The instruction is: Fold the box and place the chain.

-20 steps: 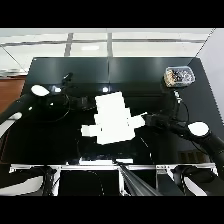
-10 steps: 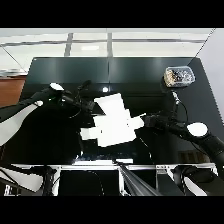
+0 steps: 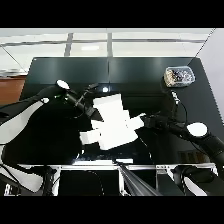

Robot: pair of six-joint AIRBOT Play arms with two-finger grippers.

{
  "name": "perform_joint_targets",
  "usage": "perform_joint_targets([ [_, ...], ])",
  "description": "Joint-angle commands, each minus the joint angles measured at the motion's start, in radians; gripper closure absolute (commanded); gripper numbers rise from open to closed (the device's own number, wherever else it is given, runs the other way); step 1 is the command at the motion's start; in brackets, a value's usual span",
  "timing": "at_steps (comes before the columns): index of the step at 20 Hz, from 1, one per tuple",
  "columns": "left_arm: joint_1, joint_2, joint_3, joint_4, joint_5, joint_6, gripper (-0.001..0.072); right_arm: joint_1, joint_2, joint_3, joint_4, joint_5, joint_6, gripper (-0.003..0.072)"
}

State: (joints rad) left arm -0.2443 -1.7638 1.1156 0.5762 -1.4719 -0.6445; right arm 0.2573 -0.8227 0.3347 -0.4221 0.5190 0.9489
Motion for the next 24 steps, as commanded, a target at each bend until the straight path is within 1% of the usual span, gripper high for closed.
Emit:
perform_joint_targets([
  [1,-0.002,-0.001,0.013,0.041,-0.011,0.007,0.0684,-0.004,0.001,0.010,-0.010,0.015,-0.019,0.0014],
  [2,-0.001,0.003,0.016,0.044,-0.019,-0.002,0.0684,-0.014,0.002,0.044,-0.055,0.076,-0.035,-0.0017],
  [4,0.000,0.036,0.017,0.078,-0.031,-0.045,0.0686,-0.046,0.002,0.181,-0.167,0.272,-0.035,-0.0015],
  [5,-0.004,0.064,0.012,0.097,-0.034,-0.053,0.0686,-0.053,0.002,0.249,-0.247,0.343,-0.035,-0.0015],
  [6,-0.010,0.107,-0.011,0.100,-0.016,-0.053,0.0687,-0.055,0.002,0.302,-0.323,0.373,-0.037,-0.0015],
  [7,-0.020,0.170,-0.056,0.096,0.028,-0.034,0.0687,-0.055,0.002,0.338,-0.381,0.377,-0.037,-0.0015],
  [8,-0.035,0.246,-0.124,0.085,0.105,-0.002,0.0686,-0.057,0.002,0.367,-0.419,0.368,-0.037,-0.0015],
  [9,-0.055,0.320,-0.197,0.069,0.199,0.056,0.0685,-0.059,0.002,0.381,-0.423,0.346,-0.037,-0.0015],
  [10,-0.077,0.393,-0.272,0.064,0.312,0.131,0.0684,-0.059,0.002,0.384,-0.414,0.317,-0.037,-0.0015],
  [12,-0.113,0.480,-0.369,0.097,0.480,0.283,0.0683,-0.055,0.001,0.383,-0.402,0.264,-0.038,-0.0015],
  [14,-0.128,0.492,-0.382,0.119,0.527,0.409,0.0684,-0.052,0.000,0.383,-0.427,0.274,-0.138,-0.0015],
  [15,-0.138,0.488,-0.382,0.114,0.557,0.462,0.0684,-0.042,-0.001,0.382,-0.469,0.293,-0.202,-0.0015],
  [17,-0.161,0.474,-0.381,0.119,0.621,0.669,0.0683,-0.013,-0.002,0.365,-0.546,0.312,-0.320,-0.0015],
  [18,-0.169,0.460,-0.378,0.119,0.652,0.723,0.0683,0.000,-0.003,0.346,-0.558,0.311,-0.382,-0.0015],
  [21,-0.194,0.418,-0.374,0.122,0.691,0.805,0.0682,0.051,-0.023,0.268,-0.555,0.307,-0.592,-0.0015],
  [24,-0.200,0.415,-0.365,0.119,0.702,0.828,0.0682,0.123,-0.058,0.206,-0.552,0.312,-0.747,-0.0015],
])
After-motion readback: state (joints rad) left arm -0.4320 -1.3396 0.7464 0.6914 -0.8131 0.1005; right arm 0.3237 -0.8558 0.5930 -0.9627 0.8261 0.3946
